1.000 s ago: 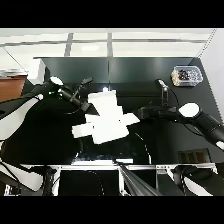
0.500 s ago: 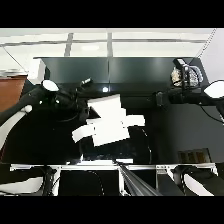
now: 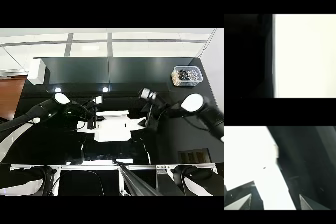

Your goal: Fold the box and place the chain.

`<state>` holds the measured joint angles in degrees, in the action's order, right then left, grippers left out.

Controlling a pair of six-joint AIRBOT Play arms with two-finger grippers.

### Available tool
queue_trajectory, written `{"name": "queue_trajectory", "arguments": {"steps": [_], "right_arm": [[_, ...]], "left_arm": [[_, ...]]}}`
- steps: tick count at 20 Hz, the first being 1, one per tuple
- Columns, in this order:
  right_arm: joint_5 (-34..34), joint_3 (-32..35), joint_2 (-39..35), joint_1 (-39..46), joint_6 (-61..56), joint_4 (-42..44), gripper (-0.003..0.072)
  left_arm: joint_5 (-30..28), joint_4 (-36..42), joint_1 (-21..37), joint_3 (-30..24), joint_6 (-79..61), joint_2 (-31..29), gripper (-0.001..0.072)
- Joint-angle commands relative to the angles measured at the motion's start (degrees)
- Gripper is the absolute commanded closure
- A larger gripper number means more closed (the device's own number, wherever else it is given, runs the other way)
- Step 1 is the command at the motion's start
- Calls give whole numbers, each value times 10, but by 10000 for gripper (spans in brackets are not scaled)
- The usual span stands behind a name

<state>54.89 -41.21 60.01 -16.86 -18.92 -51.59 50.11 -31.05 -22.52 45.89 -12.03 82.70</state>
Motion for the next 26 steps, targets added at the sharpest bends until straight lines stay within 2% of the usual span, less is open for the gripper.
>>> {"name": "queue_trajectory", "arguments": {"steps": [1,6,12,15,20,26], "right_arm": [[-62,57,0,-60,100,-6,-12],[-82,98,1,-121,121,-12,-12],[-210,116,18,-199,123,-4,-12],[-268,116,38,-219,123,36,-12],[-199,59,37,-171,121,12,-12],[-200,35,37,-103,132,59,-12]], "left_arm": [[-23,1,-7,0,-15,10,682],[-20,0,-7,0,-15,10,681],[-19,0,-7,0,-15,10,681],[-18,0,-7,0,-14,10,681],[-16,0,-7,0,-14,10,681],[-15,0,-7,0,-14,10,681]]}}
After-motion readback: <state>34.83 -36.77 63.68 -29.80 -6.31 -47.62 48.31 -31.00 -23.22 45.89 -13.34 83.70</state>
